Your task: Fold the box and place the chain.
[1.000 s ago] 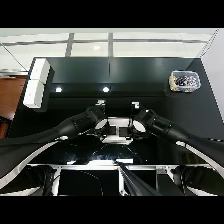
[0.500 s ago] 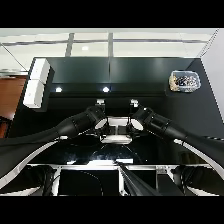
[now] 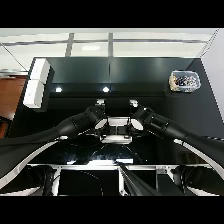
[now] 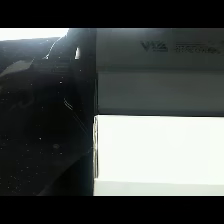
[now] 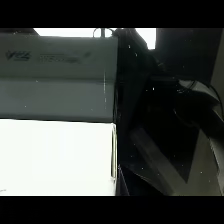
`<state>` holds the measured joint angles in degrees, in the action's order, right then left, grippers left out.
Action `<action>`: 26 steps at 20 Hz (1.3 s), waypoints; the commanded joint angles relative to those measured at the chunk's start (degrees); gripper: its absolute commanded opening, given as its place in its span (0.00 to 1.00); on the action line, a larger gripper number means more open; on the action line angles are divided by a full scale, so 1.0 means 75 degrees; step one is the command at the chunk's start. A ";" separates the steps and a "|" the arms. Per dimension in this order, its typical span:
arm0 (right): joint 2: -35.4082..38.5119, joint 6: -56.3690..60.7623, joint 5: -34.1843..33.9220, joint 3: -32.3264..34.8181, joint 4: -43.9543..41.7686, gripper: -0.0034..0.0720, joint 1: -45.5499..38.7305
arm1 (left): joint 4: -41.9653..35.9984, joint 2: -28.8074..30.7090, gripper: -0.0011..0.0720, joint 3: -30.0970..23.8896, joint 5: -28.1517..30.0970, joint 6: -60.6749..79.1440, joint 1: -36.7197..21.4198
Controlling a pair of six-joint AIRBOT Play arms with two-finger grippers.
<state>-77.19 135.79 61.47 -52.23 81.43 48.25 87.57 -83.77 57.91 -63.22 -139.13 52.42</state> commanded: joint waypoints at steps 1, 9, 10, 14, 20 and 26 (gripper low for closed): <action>-0.0006 -0.0017 0.0000 0.0000 -0.0006 0.38 0.0003 | 0.0003 -0.0003 0.05 0.0006 -0.0006 0.0003 -0.0003; -0.0172 -0.0020 0.0143 0.0000 0.0090 0.27 0.0006 | 0.0003 -0.0003 0.05 0.0006 -0.0009 0.0003 -0.0003; -0.0172 -0.0020 0.0137 0.0000 0.0090 0.20 0.0006 | 0.0003 -0.0003 0.05 0.0006 -0.0012 0.0003 -0.0003; -0.0172 -0.0023 0.0117 -0.0003 0.0093 0.05 0.0006 | 0.0003 -0.0003 0.05 0.0006 -0.0009 0.0003 -0.0003; -0.0076 -0.0125 0.0580 -0.0003 -0.0006 0.40 -0.0169 | 0.0003 -0.0003 0.05 0.0006 -0.0006 0.0003 -0.0003; 0.1207 -0.0979 0.1011 -0.0181 -0.0140 0.40 -0.0667 | 0.0003 -0.0003 0.05 0.0006 -0.0006 0.0003 -0.0003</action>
